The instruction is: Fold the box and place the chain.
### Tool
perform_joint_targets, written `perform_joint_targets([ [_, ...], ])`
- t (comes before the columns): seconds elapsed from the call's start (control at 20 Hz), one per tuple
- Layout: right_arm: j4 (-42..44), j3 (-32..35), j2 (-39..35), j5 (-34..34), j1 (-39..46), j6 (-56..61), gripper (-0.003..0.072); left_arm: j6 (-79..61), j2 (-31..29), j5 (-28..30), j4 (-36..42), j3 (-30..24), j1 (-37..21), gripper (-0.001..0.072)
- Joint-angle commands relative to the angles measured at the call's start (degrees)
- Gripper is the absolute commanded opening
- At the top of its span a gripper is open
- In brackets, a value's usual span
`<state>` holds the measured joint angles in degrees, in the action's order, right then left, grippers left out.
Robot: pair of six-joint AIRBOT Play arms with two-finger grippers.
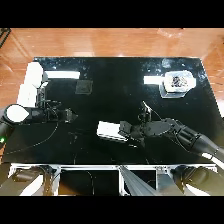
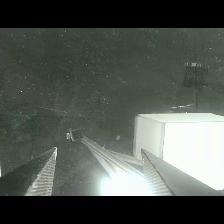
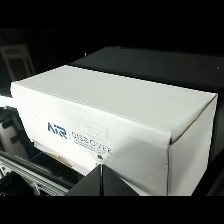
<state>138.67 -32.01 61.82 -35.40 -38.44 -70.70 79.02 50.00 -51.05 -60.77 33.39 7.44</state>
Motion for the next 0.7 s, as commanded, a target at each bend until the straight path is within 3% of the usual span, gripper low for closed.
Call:
perform_joint_targets([
  [0.0,-0.9,0.04,0.28,0.37,-0.02,-0.5,0.0024,-0.22,0.02,0.07,0.24,0.02,0.02,0.0622],
  [0.35,1.22,-0.85,-0.07,-2.86,0.0,-2.97,0.0024,-0.98,0.02,-0.11,0.26,0.04,0.02,0.0622],
  [0.65,2.05,-3.8,-7.08,-4.39,1.4,-4.98,0.0024,-2.38,0.02,-0.85,0.55,1.31,0.04,0.0622],
])
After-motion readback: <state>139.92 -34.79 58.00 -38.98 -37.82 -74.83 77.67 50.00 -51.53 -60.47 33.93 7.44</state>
